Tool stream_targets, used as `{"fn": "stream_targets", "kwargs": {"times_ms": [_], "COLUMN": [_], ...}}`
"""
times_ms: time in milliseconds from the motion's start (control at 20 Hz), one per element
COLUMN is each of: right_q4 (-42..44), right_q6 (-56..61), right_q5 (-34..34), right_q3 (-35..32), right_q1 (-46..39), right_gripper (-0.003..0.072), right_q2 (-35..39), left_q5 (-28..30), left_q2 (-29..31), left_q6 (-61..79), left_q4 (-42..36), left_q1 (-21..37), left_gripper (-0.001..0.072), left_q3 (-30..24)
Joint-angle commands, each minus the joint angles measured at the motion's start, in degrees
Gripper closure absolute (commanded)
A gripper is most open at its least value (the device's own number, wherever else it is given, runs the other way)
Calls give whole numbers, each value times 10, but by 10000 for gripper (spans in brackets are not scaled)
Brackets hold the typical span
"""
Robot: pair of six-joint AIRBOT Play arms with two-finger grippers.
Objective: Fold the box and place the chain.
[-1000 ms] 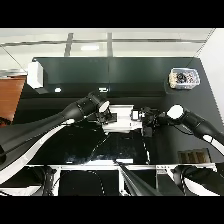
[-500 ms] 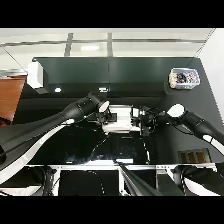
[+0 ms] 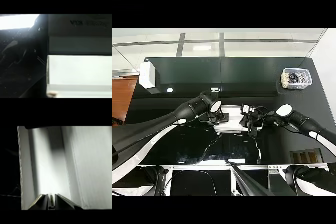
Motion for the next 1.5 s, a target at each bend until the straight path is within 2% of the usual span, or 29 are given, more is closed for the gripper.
{"fn": "stream_targets", "kwargs": {"times_ms": [0, 50, 100, 150, 200, 250, 300, 350, 400, 500, 550, 650, 800, 900, 950, 1050, 1150, 1300, 1450], "right_q4": [8, 8, 8, 8, 5, -3, -5, -4, -5, -5, -5, -20, -181, -277, -296, -278, -240, -142, -90], "right_q6": [0, 9, 38, 60, 63, 63, 64, 67, 67, 74, 96, 245, 570, 748, 823, 932, 931, 809, 789], "right_q5": [-8, -13, -29, -42, -44, -39, -33, -33, -30, -20, -14, 2, 69, 66, 60, 65, 108, 210, 156], "right_q3": [0, 0, 0, 0, 0, 0, 0, 0, 0, 0, 1, 12, 65, 73, 68, 32, -9, -26, -26], "right_q1": [11, 11, 11, 11, 11, 11, 11, 11, 11, 11, 11, 5, -50, -137, -191, -289, -329, -290, -222], "right_gripper": [591, 591, 522, 324, 274, 378, 402, 207, 225, 625, 675, 676, 676, 676, 676, 676, 675, 676, 676], "right_q2": [-6, -6, -6, -6, -6, -6, -6, -6, -6, -3, 2, 34, 118, 160, 162, 154, 132, 58, -3], "left_q5": [1, 1, 1, 1, 1, 1, 1, 1, 1, 1, 1, 1, 1, 0, 1, 1, 1, 1, 1], "left_q2": [0, 0, 0, 0, 0, 0, 0, 0, 0, 0, 0, 0, 0, 0, 0, 0, 0, 0, 0], "left_q6": [-1, -1, -1, -1, -1, -1, -1, -1, -1, -1, -1, -1, -1, -1, -1, -1, -1, -1, -1], "left_q4": [0, 0, 0, 0, 0, 0, 0, 0, 0, 0, 0, 0, 0, 0, 0, 0, 0, 0, 0], "left_q1": [0, 0, 0, 0, 0, 0, 0, 0, 0, 0, 0, 1, 0, 0, 0, 0, 0, 0, 1], "left_gripper": [683, 683, 683, 683, 683, 683, 683, 683, 683, 683, 683, 683, 683, 683, 683, 683, 683, 683, 683], "left_q3": [0, 0, 0, 0, 0, 0, 0, 0, 0, 0, 0, 0, 0, 0, 0, 0, 0, 0, 0]}}
